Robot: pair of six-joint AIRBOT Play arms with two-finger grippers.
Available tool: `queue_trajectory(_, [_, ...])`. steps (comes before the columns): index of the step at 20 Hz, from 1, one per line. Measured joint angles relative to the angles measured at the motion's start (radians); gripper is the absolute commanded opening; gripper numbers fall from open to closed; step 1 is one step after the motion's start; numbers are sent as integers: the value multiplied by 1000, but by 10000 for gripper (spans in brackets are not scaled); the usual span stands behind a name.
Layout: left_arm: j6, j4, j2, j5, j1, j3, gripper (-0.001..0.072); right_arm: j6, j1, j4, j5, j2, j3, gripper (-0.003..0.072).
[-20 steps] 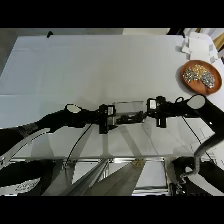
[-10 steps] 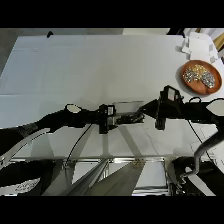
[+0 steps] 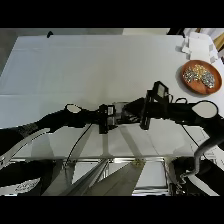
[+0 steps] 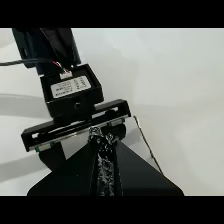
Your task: Fold the box and place the chain.
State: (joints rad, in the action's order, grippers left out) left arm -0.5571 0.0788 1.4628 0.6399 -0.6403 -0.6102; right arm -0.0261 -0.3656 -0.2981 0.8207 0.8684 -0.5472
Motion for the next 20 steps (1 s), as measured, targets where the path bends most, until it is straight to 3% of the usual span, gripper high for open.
queue_trajectory(5, [0, 0, 0, 0, 0, 0, 135, 4, -33, -2, -39, 128, 0, 18])
queue_trajectory(8, [0, 0, 0, 0, 0, 0, 135, 42, -37, -49, -43, 176, 0, 252])
queue_trajectory(9, [0, 0, 0, 0, 0, 0, 135, 57, -38, -69, -44, 184, 0, 287])
queue_trajectory(16, [0, 0, 0, 0, 0, 0, 135, 102, -36, -139, -23, 176, 0, 279])
queue_trajectory(18, [0, 0, 0, 0, 0, 0, 135, 105, -23, -163, -16, 134, 0, 221])
queue_trajectory(20, [0, 0, 0, 0, 0, 0, 135, 106, 8, -212, -1, 74, 0, 211])
